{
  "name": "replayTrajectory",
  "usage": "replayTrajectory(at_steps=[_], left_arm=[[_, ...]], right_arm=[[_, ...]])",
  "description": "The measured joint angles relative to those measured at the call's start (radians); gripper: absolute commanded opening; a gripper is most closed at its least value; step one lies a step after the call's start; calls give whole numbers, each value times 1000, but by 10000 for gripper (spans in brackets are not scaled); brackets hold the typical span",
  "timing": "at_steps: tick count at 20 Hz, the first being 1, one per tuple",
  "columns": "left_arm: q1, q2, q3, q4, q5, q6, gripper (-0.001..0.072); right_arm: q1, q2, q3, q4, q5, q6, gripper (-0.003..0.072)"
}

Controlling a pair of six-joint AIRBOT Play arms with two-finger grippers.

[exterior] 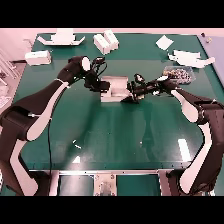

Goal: Fold the box and place the chain.

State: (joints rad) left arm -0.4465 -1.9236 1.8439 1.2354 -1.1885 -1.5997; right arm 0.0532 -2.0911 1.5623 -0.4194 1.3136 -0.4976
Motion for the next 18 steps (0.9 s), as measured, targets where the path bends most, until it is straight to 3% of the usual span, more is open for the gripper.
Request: replayTrajectory(at_steps=[18], left_arm=[[-58,-2,0,212,13,-256,420]], right_arm=[[0,0,0,1,-1,0,527]])
